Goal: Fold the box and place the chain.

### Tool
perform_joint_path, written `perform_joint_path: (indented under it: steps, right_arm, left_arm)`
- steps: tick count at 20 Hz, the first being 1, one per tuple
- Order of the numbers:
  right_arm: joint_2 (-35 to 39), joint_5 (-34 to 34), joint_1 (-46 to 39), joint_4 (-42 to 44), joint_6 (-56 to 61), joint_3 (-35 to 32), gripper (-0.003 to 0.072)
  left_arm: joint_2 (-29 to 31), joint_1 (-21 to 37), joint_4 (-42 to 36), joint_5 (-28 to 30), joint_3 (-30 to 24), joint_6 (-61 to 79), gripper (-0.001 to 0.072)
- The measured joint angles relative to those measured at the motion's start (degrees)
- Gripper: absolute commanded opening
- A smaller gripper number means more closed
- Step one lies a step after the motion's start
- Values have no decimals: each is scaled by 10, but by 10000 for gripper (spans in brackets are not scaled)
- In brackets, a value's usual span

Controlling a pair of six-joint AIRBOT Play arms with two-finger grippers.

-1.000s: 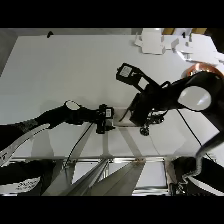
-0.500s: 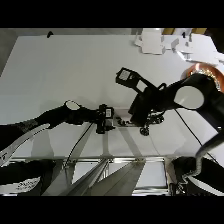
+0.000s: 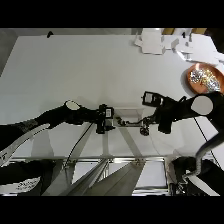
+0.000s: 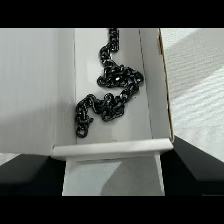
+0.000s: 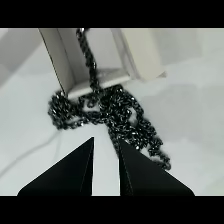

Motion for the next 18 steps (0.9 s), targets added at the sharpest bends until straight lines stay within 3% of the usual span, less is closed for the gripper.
perform_joint_path:
  steps: [4,8,18]
  right_arm:
    - [-14,-74,-29,50,-154,-63,158]
    - [-52,-110,-38,105,-250,-83,158]
    - [-114,-131,-42,167,-316,-90,150]
  left_arm:
    - [0,0,0,0,0,0,133]
    - [0,0,0,0,0,0,133]
    - [0,0,0,0,0,0,133]
